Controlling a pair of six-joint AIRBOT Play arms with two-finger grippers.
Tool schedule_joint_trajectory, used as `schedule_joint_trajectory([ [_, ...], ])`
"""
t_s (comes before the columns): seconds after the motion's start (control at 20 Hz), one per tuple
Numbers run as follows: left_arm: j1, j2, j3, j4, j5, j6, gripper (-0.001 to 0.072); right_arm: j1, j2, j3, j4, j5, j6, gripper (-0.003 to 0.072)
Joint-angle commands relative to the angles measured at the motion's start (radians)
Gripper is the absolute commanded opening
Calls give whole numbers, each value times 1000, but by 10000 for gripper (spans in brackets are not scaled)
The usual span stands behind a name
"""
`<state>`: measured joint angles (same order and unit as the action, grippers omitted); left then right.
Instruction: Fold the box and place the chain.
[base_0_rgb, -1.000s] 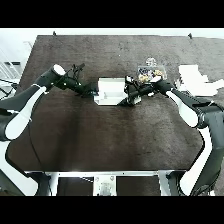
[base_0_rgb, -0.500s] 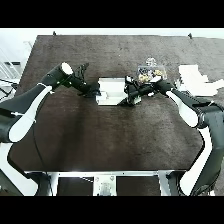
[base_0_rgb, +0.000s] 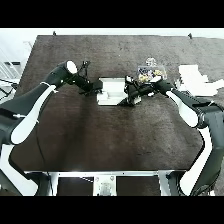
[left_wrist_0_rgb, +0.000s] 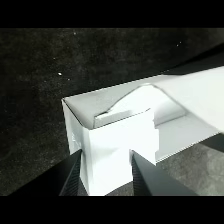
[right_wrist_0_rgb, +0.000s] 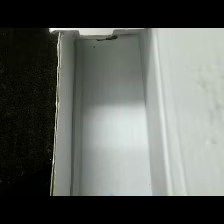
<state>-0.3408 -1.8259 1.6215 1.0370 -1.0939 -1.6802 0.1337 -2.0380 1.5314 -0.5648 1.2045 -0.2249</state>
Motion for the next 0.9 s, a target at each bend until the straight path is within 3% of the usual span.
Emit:
schedule_joint_trajectory([
  [0.0,-19,-1,10,50,5,-72,375,0,0,1,0,0,0,531],
  [0.35,-45,-1,10,93,21,-131,375,0,0,1,0,0,0,531],
  [0.85,-100,-14,10,262,29,-285,373,0,0,1,0,0,0,531],
])
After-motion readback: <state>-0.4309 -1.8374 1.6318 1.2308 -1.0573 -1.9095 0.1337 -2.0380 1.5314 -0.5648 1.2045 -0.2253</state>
